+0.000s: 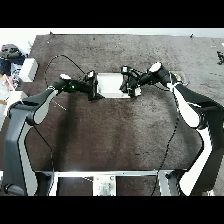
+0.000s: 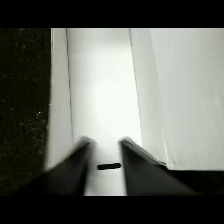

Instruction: Fold the box and place the chain.

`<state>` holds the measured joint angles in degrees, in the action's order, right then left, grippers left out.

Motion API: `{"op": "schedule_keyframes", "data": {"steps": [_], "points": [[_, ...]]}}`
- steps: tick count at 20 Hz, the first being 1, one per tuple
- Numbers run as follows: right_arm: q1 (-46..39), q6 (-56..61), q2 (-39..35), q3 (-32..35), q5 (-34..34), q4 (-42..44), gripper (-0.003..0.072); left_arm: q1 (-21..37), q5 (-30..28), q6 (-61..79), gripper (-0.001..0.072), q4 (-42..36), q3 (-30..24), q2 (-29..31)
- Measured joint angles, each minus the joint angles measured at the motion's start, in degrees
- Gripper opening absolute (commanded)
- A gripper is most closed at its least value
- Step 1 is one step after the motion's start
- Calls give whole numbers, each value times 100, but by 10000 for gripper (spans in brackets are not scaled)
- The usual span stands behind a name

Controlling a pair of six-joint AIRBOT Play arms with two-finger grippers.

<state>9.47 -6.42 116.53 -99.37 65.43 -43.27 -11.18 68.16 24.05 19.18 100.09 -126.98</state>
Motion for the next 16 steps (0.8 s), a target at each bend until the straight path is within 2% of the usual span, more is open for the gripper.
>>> {"op": "schedule_keyframes", "data": {"steps": [3, 4, 5, 6, 11, 12, 13, 15, 16], "points": [[4, -103, 76, 0, -17, 136, 277, 0, 2, 0, 353, -2, 0, 0], [4, -153, 92, 0, -15, 188, 312, 2, 2, 0, 353, -2, 2, 0], [4, -186, 101, 0, -13, 229, 432, 2, 2, 0, 353, -4, 2, 0], [4, -219, 109, 0, -2, 275, 492, 2, 0, -2, 353, -9, 2, 0], [-7, -372, 129, 0, 13, 352, 494, 0, -2, -2, 353, -11, 2, 0], [-9, -393, 129, 0, 13, 361, 623, 0, -2, -2, 353, -13, 0, 0], [-17, -413, 129, 0, 22, 365, 715, 0, 4, -2, 353, -13, 2, 0], [-37, -365, 129, 0, 28, 378, 707, 0, -4, -4, 353, -11, 0, 0], [-59, -313, 129, 0, 24, 382, 632, 0, -7, -4, 353, -13, 2, 0]]}}
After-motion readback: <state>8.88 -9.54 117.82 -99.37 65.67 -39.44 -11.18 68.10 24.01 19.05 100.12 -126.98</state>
